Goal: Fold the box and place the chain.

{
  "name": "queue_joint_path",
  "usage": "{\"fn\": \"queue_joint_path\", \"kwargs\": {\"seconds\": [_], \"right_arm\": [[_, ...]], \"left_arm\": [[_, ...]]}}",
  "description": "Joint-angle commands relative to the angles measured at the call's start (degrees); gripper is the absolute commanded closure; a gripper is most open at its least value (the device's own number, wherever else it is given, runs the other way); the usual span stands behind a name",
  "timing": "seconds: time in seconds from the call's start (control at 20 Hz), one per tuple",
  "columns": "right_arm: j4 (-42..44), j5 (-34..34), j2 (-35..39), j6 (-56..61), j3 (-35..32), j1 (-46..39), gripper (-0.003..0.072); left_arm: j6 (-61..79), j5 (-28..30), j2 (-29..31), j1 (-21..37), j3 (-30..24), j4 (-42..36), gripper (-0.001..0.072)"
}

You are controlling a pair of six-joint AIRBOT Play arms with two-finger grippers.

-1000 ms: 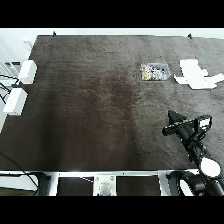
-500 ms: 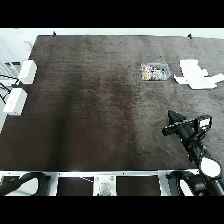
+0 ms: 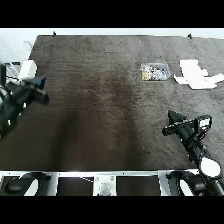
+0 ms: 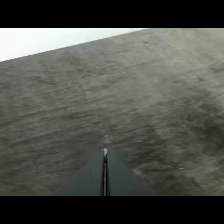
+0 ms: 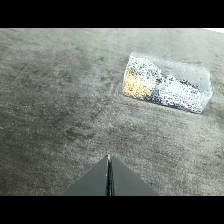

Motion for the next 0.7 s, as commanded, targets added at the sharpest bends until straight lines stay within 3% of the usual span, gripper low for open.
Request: {"fn": "queue_joint_path", "kwargs": {"seconds": [0.0, 0.2, 0.65], "right_arm": [[0.0, 0.0, 0.1, 0.0, 0.0, 0.0, 0.0673], [0.0, 0.0, 0.1, 0.0, 0.0, 0.0, 0.0673], [0.0, 0.0, 0.1, 0.0, 0.0, 0.0, 0.0674]], "left_arm": [[4.7, 0.5, 16.0, -0.4, -14.1, -7.9, 0.0697], [2.8, 0.5, 27.7, -0.4, -22.6, -7.8, 0.0694], [1.4, 0.3, 28.3, -0.4, -24.9, -7.6, 0.0691]]}}
